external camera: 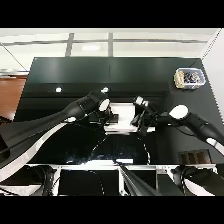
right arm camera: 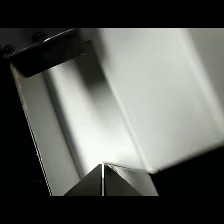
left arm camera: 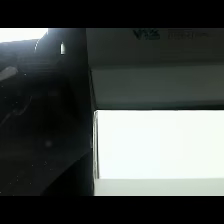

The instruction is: Fold the box and place the chain.

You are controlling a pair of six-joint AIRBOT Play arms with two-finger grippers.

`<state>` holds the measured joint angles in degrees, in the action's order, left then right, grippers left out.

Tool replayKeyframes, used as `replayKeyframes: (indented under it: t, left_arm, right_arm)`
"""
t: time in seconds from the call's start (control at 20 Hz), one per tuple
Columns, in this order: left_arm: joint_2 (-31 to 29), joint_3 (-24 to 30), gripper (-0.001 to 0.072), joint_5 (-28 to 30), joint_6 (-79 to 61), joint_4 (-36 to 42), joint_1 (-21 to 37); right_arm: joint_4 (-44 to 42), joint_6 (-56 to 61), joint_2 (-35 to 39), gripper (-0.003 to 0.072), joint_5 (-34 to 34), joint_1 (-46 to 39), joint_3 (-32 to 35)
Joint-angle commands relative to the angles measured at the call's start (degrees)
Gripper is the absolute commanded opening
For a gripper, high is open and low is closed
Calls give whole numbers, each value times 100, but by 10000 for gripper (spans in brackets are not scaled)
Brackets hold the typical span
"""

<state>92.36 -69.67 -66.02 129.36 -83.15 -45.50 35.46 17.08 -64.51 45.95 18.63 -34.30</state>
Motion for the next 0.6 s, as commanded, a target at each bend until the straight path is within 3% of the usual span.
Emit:
replayKeyframes:
  t: [0.0,0.15,0.2,0.3,0.4,0.55]
  left_arm:
    - [-2,-7,27,-48,-13,-11,4]
    - [-2,-7,27,-72,-13,-11,4]
    - [-2,-7,27,-72,-13,-13,4]
    - [-2,-7,26,-70,-13,-13,4]
    - [-2,-7,27,-59,-13,-13,4]
    - [-2,-7,27,-66,-13,-13,4]
  right_arm:
    - [1427,2660,745,12,855,-730,-350]
    - [2918,5010,1174,13,1047,-2264,-321]
    - [3038,5589,1145,13,883,-2815,-203]
    - [2505,6459,1097,13,525,-3694,243]
    - [1969,6266,844,13,710,-3919,577]
    - [1067,5132,76,13,1482,-3473,734]
